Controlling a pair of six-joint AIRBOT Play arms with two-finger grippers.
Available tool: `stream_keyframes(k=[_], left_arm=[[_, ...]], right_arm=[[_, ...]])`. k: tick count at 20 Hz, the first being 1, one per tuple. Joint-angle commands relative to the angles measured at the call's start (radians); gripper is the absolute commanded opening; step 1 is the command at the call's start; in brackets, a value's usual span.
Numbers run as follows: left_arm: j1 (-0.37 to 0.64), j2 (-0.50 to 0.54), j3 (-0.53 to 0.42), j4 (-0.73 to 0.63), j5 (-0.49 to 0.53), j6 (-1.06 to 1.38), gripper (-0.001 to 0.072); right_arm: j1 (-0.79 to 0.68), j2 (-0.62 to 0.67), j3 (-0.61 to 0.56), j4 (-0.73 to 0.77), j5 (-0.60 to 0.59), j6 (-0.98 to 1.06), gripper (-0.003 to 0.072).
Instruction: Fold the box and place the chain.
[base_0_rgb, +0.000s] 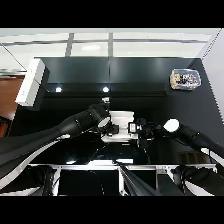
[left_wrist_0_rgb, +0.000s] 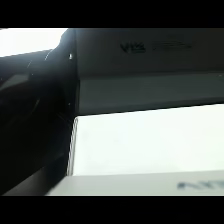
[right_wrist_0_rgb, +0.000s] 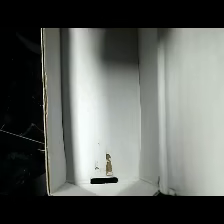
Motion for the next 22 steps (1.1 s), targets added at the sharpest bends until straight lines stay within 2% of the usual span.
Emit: stream_keyframes(k=[1,9,16,17,18,22], left_arm=[[-0.001,-0.004,0.006,-0.002,-0.034,-0.008,0.0352],[-0.001,-0.004,0.006,0.000,-0.050,-0.009,0.0355],[-0.001,-0.004,-0.024,-0.011,-0.023,-0.031,0.0350],[-0.001,-0.004,-0.024,-0.031,-0.006,-0.031,0.0255],[-0.001,-0.004,-0.023,-0.040,0.012,-0.030,0.0030],[-0.001,-0.003,-0.023,-0.045,0.018,-0.031,0.0032]], right_arm=[[0.001,0.000,0.000,0.000,0.000,0.000,0.0276],[0.001,0.000,0.000,0.000,0.000,0.000,0.0276],[0.001,0.000,0.000,0.000,0.000,0.000,0.0276],[0.001,0.000,0.000,0.000,0.000,0.000,0.0276],[0.001,0.000,0.000,0.000,0.000,0.000,0.0276],[0.001,0.000,0.000,0.000,0.000,0.000,0.0276]])
